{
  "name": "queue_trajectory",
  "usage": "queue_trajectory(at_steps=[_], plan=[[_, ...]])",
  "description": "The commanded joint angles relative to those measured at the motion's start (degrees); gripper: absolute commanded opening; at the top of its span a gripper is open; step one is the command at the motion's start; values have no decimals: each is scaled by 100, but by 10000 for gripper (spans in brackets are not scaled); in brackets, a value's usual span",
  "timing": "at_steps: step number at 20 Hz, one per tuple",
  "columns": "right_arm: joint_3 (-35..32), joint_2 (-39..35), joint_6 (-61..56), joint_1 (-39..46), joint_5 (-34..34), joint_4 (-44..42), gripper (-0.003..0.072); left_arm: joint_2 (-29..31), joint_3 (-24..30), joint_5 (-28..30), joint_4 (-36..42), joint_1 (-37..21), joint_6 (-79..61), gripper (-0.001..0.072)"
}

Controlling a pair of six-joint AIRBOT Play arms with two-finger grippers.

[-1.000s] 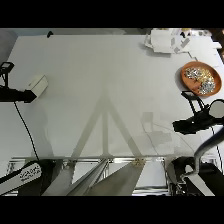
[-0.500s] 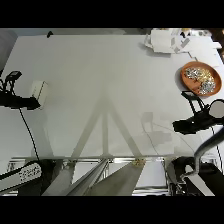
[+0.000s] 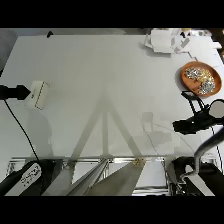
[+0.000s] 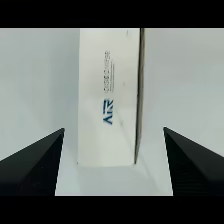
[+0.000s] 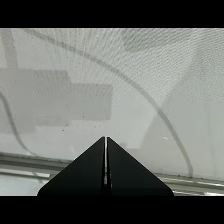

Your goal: Fold the box and place the chain.

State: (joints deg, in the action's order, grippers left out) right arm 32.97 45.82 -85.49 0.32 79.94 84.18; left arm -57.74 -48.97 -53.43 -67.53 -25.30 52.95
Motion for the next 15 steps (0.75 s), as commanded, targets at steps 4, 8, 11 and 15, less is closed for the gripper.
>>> queue_trajectory(at_steps=[4, 8, 11, 15], plan=[[-2, -4, -2, 4, 2, 0, 16, 719, -4, -7, 407, 4, 4, 690], [0, -4, 0, 4, 2, 0, 16, 614, -2, -55, 411, 7, 4, 690], [-2, -4, -2, 4, 2, 0, 16, 507, -2, -39, 472, 7, 2, 690], [-2, -4, 0, 4, 2, 0, 16, 404, -2, -35, 581, 7, 2, 690]])
